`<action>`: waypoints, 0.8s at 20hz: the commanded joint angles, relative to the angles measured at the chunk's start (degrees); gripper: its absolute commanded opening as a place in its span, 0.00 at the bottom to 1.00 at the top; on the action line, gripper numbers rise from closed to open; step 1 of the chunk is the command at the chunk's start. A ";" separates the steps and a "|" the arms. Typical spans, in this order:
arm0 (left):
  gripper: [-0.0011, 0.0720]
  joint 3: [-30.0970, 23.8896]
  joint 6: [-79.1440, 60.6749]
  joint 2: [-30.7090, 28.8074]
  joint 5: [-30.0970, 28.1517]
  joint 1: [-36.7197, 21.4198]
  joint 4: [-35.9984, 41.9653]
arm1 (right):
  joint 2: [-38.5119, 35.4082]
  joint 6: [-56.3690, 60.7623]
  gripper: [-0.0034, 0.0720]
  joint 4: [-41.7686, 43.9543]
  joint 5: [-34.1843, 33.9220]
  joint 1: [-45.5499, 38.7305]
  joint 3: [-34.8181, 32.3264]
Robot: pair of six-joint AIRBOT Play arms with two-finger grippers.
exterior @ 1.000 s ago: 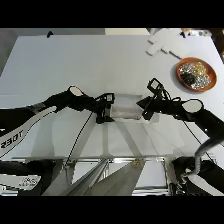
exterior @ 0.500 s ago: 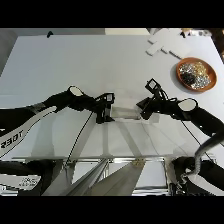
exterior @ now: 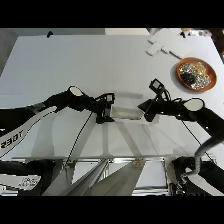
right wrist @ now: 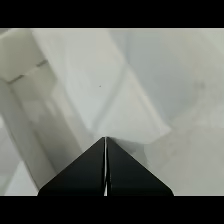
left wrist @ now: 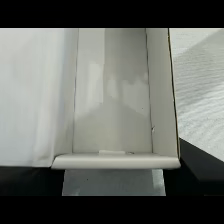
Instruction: Fold the box and place the chain.
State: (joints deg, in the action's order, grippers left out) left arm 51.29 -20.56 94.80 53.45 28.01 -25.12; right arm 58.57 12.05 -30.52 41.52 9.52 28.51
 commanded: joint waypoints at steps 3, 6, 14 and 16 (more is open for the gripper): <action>0.15 0.00 0.04 0.00 -0.07 0.00 0.04 | -9.90 -4.00 0.06 -6.23 14.56 -8.13 0.04; 0.15 0.00 0.04 -0.02 -0.09 0.00 0.02 | -9.92 -3.93 0.07 -22.93 17.73 -8.20 0.02; 0.15 0.00 0.04 0.00 -0.07 0.00 0.04 | -2.69 -21.81 0.39 -27.30 10.05 -2.47 -0.02; 0.15 0.00 0.04 0.00 -0.07 0.00 0.02 | -0.74 -26.40 0.39 -26.95 8.81 -1.16 -0.02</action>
